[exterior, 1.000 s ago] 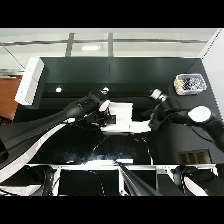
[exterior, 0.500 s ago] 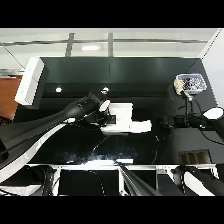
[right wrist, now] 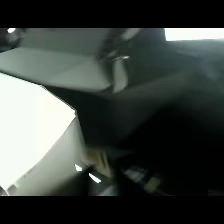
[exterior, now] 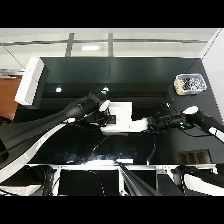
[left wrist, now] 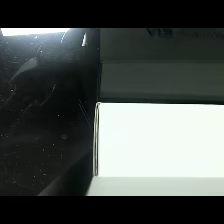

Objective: Fold the box and place the chain.

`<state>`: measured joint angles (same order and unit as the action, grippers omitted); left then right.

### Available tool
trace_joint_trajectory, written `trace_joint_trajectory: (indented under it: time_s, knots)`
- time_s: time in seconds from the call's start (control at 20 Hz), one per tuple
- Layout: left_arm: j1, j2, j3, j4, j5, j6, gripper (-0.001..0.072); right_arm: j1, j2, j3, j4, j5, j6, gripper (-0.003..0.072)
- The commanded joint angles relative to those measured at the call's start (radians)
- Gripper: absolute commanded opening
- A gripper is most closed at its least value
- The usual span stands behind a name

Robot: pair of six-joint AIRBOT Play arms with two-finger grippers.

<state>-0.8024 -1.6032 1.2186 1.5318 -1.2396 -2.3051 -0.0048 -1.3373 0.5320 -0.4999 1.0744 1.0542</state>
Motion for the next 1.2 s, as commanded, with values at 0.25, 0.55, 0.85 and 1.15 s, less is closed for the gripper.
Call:
trace_joint_trajectory:
  time_s: [0.25, 0.55, 0.85, 1.15]
  knots:
    - [0.000, 0.001, 0.000, 0.000, 0.001, 0.002, 0.0029, 0.041, -0.017, 0.130, 0.028, 0.125, -0.034, 0.0564]
    - [0.000, 0.001, 0.000, 0.000, 0.001, 0.002, 0.0029, 0.085, -0.016, 0.148, 0.028, 0.144, -0.034, 0.0683]
    - [0.000, 0.001, 0.000, 0.000, 0.001, 0.002, 0.0029, 0.207, -0.016, 0.216, -0.025, 0.053, 0.050, 0.0569]
    - [0.000, 0.001, 0.000, 0.000, 0.001, 0.002, 0.0029, 0.348, -0.016, 0.322, -0.211, -0.001, 0.324, 0.0532]
